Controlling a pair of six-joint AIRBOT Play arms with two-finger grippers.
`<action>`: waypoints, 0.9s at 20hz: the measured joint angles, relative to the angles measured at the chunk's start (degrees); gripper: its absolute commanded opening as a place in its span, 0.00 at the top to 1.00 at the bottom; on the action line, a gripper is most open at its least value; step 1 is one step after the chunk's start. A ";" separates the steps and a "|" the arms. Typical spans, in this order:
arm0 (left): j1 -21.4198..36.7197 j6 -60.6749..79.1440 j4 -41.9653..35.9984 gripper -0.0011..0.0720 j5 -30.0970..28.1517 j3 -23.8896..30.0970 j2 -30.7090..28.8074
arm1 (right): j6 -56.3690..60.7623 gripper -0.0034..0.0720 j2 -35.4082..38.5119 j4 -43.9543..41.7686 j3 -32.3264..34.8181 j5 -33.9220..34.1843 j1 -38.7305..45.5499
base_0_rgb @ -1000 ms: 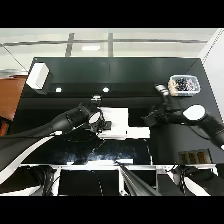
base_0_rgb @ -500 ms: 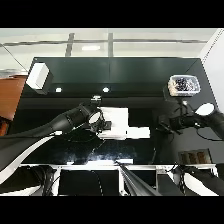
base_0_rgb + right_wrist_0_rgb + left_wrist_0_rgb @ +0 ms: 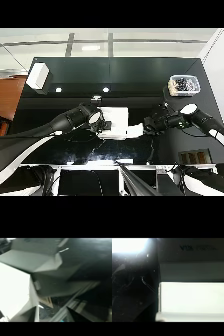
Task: Fold the box and place the chain.
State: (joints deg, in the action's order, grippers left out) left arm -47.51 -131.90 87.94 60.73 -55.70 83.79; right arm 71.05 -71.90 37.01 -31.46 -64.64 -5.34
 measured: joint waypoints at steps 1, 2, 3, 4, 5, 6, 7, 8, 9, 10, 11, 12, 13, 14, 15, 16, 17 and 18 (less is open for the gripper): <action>0.00 0.02 0.02 0.95 0.02 0.00 0.00 | -1.22 0.09 -0.09 -1.14 -0.09 -0.26 -0.42; 0.00 0.07 0.02 0.95 0.02 0.00 0.00 | -2.32 0.07 -0.15 -1.66 -0.26 -0.83 -0.68; -0.02 0.11 0.02 0.95 0.02 0.00 0.00 | -3.37 0.07 -0.17 -2.32 -0.66 -1.77 -0.92; -0.02 0.13 0.04 0.95 0.02 0.00 0.00 | -4.15 0.07 -0.20 -2.75 -1.18 -2.78 -1.05; 0.00 0.13 0.04 0.95 0.02 0.00 0.00 | -4.79 0.08 -0.20 -2.97 -1.86 -4.02 -1.20; -0.02 0.13 0.04 0.95 0.02 0.00 0.00 | -5.35 0.08 -0.17 -3.23 -2.60 -5.35 -1.42; -0.02 0.13 0.07 0.95 0.00 0.00 0.00 | -5.57 0.08 -0.15 -3.48 -3.34 -6.25 -1.77; -0.02 0.15 0.07 0.95 0.00 0.00 0.00 | -5.57 0.16 -0.11 -3.58 -4.02 -6.99 -2.27; -0.02 0.15 0.07 0.95 0.00 0.00 0.00 | -5.35 0.24 -0.07 -3.69 -4.68 -7.43 -3.08; -0.02 0.13 0.07 0.95 0.00 0.00 0.00 | -4.66 0.25 -0.07 -3.78 -5.27 -7.67 -4.09; -0.02 0.15 0.07 0.95 0.00 0.00 0.00 | -3.89 0.25 -0.04 -3.74 -5.75 -7.58 -5.22; 0.00 0.15 0.07 0.95 0.00 0.00 0.00 | -3.04 0.25 0.00 -3.67 -6.25 -7.26 -6.51; -0.02 0.15 0.07 0.95 0.00 0.00 0.00 | -1.84 0.32 0.00 -3.30 -6.75 -6.67 -7.78; -0.02 0.13 0.07 0.95 0.00 0.00 0.00 | -0.50 0.32 0.00 -2.36 -7.30 -5.81 -9.07; -0.02 0.15 0.09 0.95 0.00 0.00 0.00 | 1.22 0.32 0.00 -1.20 -8.00 -4.81 -10.56; -0.02 0.15 0.09 0.95 0.00 0.00 0.00 | 2.78 0.32 0.00 0.00 -8.68 -3.91 -11.98; -0.02 0.17 0.09 0.95 0.00 0.00 0.00 | 4.50 0.32 0.00 1.25 -9.44 -2.93 -13.57; -0.02 0.20 0.09 0.95 0.00 0.00 0.00 | 6.45 0.32 0.00 2.78 -10.23 -1.95 -15.15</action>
